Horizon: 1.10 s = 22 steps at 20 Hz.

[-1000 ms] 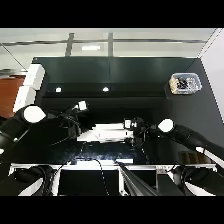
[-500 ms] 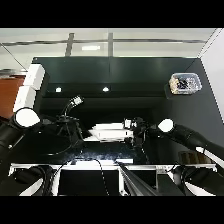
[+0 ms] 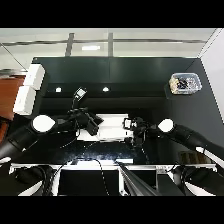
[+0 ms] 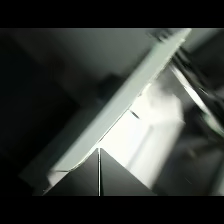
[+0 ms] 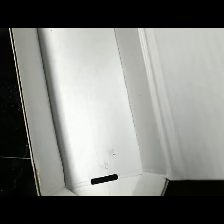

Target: Fold the box and place the chain.

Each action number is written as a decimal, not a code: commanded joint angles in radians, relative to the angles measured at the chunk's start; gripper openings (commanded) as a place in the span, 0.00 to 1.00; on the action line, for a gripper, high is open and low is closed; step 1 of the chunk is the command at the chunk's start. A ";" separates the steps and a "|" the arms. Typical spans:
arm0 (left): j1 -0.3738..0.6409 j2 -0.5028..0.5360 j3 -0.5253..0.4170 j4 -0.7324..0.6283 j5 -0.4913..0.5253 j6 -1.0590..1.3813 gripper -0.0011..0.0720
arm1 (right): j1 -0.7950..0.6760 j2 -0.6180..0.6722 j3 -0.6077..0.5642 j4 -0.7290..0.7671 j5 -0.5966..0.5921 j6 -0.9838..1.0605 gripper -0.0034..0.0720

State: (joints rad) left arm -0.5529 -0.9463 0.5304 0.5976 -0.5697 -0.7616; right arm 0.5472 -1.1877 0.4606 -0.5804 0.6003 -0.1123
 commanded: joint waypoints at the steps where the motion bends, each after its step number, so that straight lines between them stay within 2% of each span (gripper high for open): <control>1: -0.021 -0.084 -0.002 -0.003 0.143 0.003 0.06 | 0.000 0.000 0.000 0.000 0.000 0.000 0.55; 4: -0.022 -0.177 -0.002 -0.003 0.134 0.032 0.06 | 0.000 0.000 0.000 0.000 0.000 0.000 0.55; 7: -0.022 -0.219 -0.002 -0.003 0.134 0.034 0.06 | 0.000 0.000 0.000 0.000 0.000 0.000 0.55; 12: -0.003 -0.201 0.002 0.039 0.101 0.062 0.06 | 0.000 0.000 0.000 0.000 0.000 0.000 0.55; 15: 0.061 -0.111 0.007 0.078 0.042 0.062 0.06 | 0.000 0.000 0.000 0.000 0.000 0.000 0.55; 17: 0.124 -0.029 0.007 0.079 -0.058 0.062 0.06 | 0.000 0.000 0.000 0.000 0.000 0.000 0.55; 19: 0.197 0.048 0.007 0.108 -0.219 0.062 0.06 | 0.000 0.000 0.000 0.000 0.000 0.000 0.55; 22: 0.302 0.117 0.006 0.252 -0.441 0.062 0.06 | 0.000 0.000 0.000 0.000 0.000 0.000 0.55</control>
